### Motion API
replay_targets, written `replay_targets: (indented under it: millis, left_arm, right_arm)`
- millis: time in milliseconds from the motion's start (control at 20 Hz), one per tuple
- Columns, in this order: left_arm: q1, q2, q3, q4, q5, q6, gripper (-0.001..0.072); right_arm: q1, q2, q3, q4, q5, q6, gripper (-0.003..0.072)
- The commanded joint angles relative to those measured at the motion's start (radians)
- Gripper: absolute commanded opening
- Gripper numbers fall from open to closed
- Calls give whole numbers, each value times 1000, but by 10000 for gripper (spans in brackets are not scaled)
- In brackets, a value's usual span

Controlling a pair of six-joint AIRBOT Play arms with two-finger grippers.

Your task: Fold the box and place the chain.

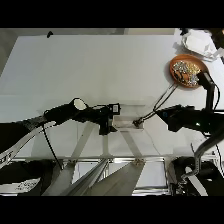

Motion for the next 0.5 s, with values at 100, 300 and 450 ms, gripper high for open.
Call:
replay_targets:
  millis: [100, 300, 450]
  left_arm:
    - [0, 0, 0, 0, -11, 0, 274]
    - [0, 0, 0, 0, -14, 0, 274]
    - [0, 0, 0, 0, -14, 0, 274]
  right_arm:
    - [0, 53, 1, 319, 13, -101, 24]
    - [0, 53, 0, 379, 6, -127, 24]
    - [0, 43, 0, 430, -17, -158, 23]
